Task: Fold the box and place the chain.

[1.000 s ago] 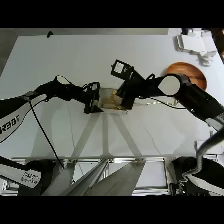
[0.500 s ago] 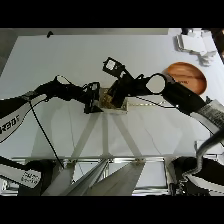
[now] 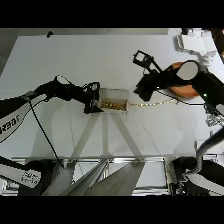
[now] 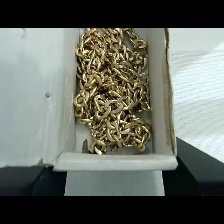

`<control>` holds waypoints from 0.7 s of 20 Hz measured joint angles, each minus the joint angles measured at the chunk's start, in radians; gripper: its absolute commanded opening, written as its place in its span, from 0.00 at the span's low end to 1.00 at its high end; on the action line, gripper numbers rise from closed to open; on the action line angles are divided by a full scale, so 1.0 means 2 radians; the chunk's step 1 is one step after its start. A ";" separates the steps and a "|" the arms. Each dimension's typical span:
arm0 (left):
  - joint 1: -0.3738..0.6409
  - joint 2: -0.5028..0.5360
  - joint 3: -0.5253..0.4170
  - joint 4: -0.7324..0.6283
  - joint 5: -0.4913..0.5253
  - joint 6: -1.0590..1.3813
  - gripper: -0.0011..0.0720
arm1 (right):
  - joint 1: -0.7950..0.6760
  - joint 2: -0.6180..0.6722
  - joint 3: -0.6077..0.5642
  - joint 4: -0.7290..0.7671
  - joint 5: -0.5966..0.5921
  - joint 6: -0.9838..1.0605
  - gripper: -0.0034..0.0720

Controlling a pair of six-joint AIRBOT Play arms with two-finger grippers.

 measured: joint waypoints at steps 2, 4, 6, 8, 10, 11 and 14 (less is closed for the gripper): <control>0.000 0.000 0.000 0.000 0.000 0.000 0.23 | -0.029 0.002 -0.029 -0.013 0.011 -0.046 0.50; 0.000 0.000 0.000 0.000 0.000 0.000 0.23 | -0.052 0.001 -0.060 -0.020 0.017 -0.102 0.50; 0.000 0.000 0.000 0.000 0.000 0.000 0.23 | -0.072 -0.011 -0.081 -0.019 0.018 -0.144 0.50; 0.000 0.000 0.000 0.000 0.000 0.000 0.23 | -0.084 -0.031 -0.093 -0.018 0.013 -0.170 0.50; 0.000 0.000 0.000 0.000 0.000 0.000 0.23 | -0.089 -0.054 -0.099 -0.017 0.001 -0.185 0.50; 0.000 0.000 0.000 0.000 0.000 0.000 0.23 | -0.089 -0.063 -0.100 -0.017 -0.004 -0.189 0.50; 0.000 0.000 0.000 0.000 0.000 0.000 0.23 | -0.086 -0.082 -0.103 -0.017 -0.031 -0.198 0.43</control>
